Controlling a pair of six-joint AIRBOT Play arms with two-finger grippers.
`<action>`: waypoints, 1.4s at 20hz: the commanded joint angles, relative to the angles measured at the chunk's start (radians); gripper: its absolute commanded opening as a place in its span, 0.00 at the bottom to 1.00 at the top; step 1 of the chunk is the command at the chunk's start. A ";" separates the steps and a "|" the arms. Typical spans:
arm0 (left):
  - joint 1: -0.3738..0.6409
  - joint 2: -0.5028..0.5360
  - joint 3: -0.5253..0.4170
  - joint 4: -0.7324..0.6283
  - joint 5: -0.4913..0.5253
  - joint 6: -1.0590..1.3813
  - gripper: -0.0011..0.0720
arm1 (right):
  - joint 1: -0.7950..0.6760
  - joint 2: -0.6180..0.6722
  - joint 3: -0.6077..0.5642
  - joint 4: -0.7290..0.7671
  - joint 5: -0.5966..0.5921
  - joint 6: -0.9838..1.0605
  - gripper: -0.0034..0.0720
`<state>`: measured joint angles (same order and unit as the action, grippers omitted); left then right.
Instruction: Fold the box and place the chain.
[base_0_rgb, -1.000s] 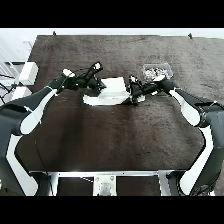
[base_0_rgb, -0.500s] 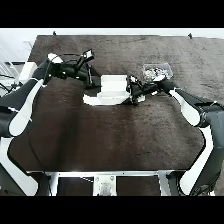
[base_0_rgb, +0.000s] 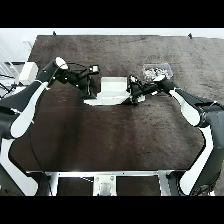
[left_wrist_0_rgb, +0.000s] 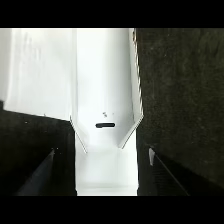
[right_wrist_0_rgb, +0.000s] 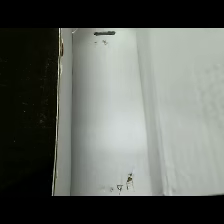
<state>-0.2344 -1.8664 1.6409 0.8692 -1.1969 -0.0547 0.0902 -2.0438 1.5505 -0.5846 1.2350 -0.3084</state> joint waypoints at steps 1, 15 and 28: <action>-0.008 -0.011 -0.025 0.011 0.048 -0.005 0.93 | 0.000 0.000 0.000 0.000 0.000 0.000 0.70; -0.043 -0.050 -0.038 0.014 0.124 0.012 0.67 | 0.000 0.000 0.000 0.000 0.000 0.000 0.70; -0.065 -0.060 -0.038 -0.036 0.130 0.032 0.41 | 0.000 0.000 0.000 0.000 0.000 0.000 0.70</action>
<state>-0.2859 -1.9217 1.6032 0.8497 -1.0649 -0.0399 0.0902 -2.0438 1.5505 -0.5846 1.2350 -0.3084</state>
